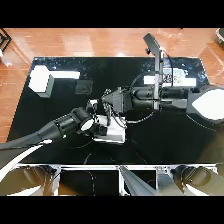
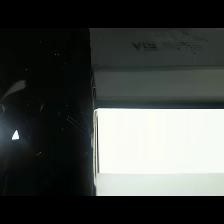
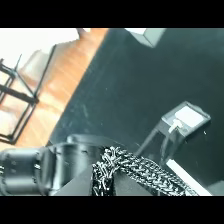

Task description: Fold the box and place the chain.

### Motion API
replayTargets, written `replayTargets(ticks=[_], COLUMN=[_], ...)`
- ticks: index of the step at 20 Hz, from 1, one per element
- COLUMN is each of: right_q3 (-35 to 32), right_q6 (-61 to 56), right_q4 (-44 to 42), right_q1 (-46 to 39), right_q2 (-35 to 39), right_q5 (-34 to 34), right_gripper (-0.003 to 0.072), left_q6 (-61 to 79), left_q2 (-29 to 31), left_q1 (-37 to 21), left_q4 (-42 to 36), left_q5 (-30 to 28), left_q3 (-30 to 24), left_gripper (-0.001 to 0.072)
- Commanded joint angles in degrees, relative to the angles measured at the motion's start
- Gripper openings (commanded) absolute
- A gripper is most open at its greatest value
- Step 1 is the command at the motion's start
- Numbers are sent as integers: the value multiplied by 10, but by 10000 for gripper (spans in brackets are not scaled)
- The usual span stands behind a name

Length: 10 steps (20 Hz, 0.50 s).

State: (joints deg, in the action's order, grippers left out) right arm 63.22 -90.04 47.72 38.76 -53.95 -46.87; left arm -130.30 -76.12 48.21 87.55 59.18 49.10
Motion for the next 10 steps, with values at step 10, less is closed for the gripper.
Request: replayTargets(ticks=[10], right_q3=[20], right_q6=[-34], right_q4=[81], right_q1=[-23], right_q2=[0], right_q5=[-116], right_gripper=[21], left_q6=[0], left_q2=[0], left_q1=[0], left_q4=[0], left_q5=[0], left_q3=[0], left_gripper=[24])
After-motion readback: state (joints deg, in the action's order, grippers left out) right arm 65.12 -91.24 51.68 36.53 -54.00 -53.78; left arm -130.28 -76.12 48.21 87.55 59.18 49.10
